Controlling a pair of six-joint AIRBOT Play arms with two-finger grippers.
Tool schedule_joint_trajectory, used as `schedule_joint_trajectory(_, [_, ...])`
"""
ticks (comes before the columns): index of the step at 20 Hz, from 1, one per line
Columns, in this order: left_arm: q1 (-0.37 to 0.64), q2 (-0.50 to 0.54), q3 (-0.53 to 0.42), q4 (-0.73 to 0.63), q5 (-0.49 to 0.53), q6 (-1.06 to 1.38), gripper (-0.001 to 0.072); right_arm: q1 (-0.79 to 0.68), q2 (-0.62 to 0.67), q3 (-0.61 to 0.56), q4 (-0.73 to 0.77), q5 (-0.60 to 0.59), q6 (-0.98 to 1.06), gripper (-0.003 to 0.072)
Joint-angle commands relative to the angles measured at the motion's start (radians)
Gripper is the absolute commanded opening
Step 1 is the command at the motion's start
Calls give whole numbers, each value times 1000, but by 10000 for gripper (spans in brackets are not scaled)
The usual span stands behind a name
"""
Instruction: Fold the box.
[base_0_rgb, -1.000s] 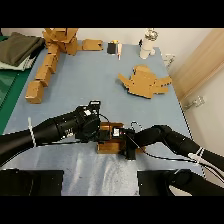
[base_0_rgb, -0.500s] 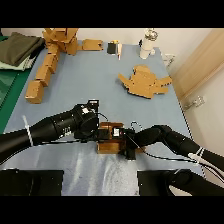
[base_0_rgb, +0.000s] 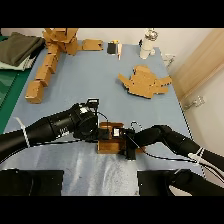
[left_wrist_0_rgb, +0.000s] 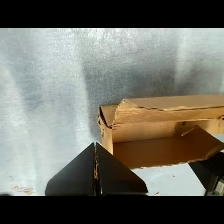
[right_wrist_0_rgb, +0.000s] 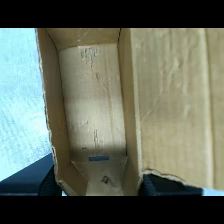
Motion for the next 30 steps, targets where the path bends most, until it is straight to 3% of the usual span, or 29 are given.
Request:
schedule_joint_trajectory(1, [0, 15, 0, 10, -49, 55, 11, 0, -1, 1, 0, 0, 0, 501])
schedule_joint_trajectory(3, [0, 43, -3, 30, -120, 136, 11, 0, -1, 1, 0, 0, 0, 501])
schedule_joint_trajectory(6, [49, 136, -60, 31, -85, 315, 10, 0, -1, 1, 0, 0, 0, 501])
schedule_joint_trajectory(7, [89, 172, -93, -27, -41, 514, 10, 0, -1, 1, 0, 0, 0, 501])
schedule_joint_trajectory(10, [242, 216, -168, -404, 33, 1303, 11, 0, -1, 1, 0, 0, 0, 501])
schedule_joint_trajectory(12, [303, 192, -203, -507, 87, 1626, 14, 0, -1, 1, 0, 0, 0, 501])
schedule_joint_trajectory(13, [310, 169, -214, -506, 133, 1725, 134, 0, -1, 1, 0, 0, 0, 501])
schedule_joint_trajectory(14, [310, 142, -221, -507, 178, 1792, 600, 0, -1, 1, 0, 0, 0, 501])
schedule_joint_trajectory(15, [306, 108, -222, -510, 212, 1817, 694, 0, -1, 1, 0, 0, 0, 501])
schedule_joint_trajectory(18, [298, 31, -222, -499, 225, 2018, 694, 0, -1, 1, 0, 0, 0, 501])
schedule_joint_trajectory(27, [299, -6, -222, -503, 251, 2034, 694, 0, -1, 1, 0, 0, 0, 501])
schedule_joint_trajectory(30, [390, -6, -267, -681, 237, 2184, 694, 0, -1, 1, 0, 0, 0, 501])
